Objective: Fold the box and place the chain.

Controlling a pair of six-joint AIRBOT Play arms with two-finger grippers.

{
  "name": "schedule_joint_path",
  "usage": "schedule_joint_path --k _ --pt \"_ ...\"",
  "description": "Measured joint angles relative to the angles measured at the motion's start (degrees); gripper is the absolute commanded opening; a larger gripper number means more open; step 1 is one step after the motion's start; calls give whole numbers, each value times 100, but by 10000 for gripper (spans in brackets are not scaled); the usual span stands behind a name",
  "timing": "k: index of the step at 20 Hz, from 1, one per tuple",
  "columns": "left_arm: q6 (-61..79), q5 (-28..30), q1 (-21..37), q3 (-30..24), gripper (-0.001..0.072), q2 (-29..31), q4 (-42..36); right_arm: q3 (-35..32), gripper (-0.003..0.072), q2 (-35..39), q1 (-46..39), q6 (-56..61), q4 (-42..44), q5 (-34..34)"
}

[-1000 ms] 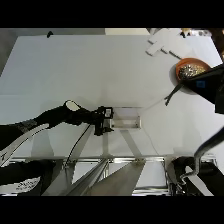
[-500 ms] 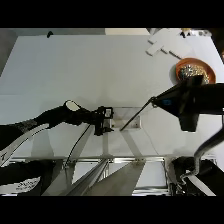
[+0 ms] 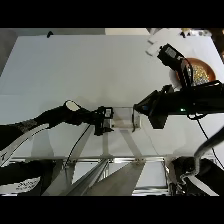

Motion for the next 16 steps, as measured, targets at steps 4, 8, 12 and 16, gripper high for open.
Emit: schedule_joint_path --k 4,8,12,16 --pt "0 0 0 0 12 0 0 -46 11 -20 55 -190 251 -431" --pt "0 0 0 0 12 0 0 -59 11 -24 68 -330 330 -824" --pt "2 0 0 0 12 0 0 -59 11 31 68 -417 350 -1222" --pt "0 0 0 0 12 0 0 -59 11 127 68 -452 317 -1578"
